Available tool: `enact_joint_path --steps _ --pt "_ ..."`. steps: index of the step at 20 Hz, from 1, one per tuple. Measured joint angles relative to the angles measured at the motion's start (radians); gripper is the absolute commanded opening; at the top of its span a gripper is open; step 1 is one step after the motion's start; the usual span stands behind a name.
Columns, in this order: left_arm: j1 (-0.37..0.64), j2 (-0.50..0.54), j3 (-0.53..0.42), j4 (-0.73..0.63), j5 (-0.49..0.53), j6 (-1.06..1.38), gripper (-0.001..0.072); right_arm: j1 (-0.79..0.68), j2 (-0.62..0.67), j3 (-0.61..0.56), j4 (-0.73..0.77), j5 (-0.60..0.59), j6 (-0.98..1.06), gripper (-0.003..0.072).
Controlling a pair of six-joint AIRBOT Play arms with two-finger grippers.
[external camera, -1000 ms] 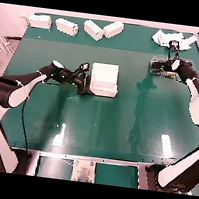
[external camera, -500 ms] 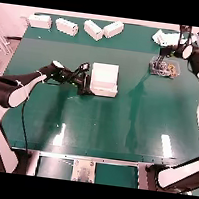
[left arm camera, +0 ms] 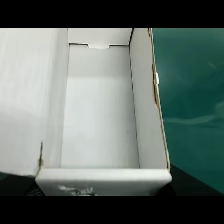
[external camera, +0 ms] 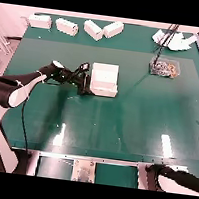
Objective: Fold the box and place the chain.
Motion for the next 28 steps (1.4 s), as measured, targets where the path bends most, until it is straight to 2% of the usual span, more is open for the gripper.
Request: enact_joint_path --steps 5,14,28 --pt "0.000 0.000 0.000 0.000 0.000 0.000 0.0468 0.152 0.097 0.000 -0.064 0.005 -0.002 0.0011" --pt "0.000 0.000 0.000 0.000 0.000 0.000 0.0469 0.354 0.122 -0.046 -0.083 0.063 -0.019 0.0011" --pt "0.000 0.000 0.000 0.000 0.000 0.000 0.0469 0.404 0.103 -0.285 0.016 0.053 0.077 0.0011"
